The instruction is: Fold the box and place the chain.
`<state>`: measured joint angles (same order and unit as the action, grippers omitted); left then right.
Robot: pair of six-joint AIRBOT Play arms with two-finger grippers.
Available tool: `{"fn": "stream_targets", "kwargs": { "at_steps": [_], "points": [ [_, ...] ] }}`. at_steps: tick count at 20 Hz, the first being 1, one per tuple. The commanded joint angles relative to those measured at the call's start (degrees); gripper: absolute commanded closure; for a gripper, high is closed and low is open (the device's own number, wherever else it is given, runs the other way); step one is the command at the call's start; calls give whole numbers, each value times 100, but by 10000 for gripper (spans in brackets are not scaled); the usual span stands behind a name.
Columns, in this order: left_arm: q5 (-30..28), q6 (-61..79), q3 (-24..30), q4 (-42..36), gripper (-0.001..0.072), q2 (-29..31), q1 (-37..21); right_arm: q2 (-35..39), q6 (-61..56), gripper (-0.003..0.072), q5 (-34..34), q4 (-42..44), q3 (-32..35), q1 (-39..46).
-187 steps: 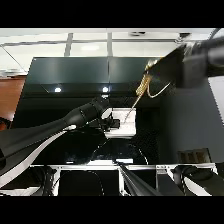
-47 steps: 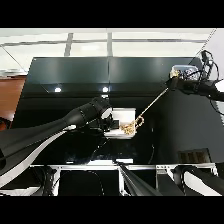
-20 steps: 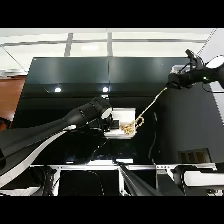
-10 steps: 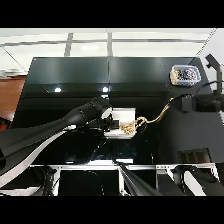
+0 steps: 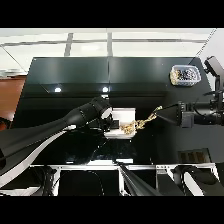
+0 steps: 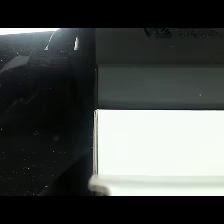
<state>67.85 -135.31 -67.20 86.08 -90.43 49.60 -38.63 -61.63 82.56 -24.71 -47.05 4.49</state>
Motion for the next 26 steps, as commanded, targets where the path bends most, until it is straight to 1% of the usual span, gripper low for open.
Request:
{"fn": "stream_targets", "kwargs": {
  "at_steps": [1,6,8,11,16,18,20,22,24,26],
  "points": [
    [26,4,-2,0,677,-2,4,26,-96,669,-306,109,11,-313],
    [24,4,-2,2,677,-2,4,26,-160,669,-490,144,11,-365],
    [22,4,-2,2,677,-2,4,22,-157,669,-544,411,11,-367],
    [17,4,-2,2,676,-2,4,-9,-197,669,-857,831,11,-413],
    [24,4,-2,0,677,-2,4,-179,-243,669,-1342,933,11,-1040],
    [24,4,-2,0,676,-2,4,-240,-238,669,-1672,988,11,-1305],
    [24,4,-2,0,676,-2,4,-310,-234,668,-1753,1128,11,-1386],
    [24,4,-2,2,677,-2,4,-363,-216,668,-1738,914,11,-1390],
    [24,4,-2,2,677,-2,4,-402,-271,668,-1709,409,70,-1390],
    [26,4,-2,2,676,-2,4,-404,-361,668,-1727,-188,323,-1421]
  ]
}}
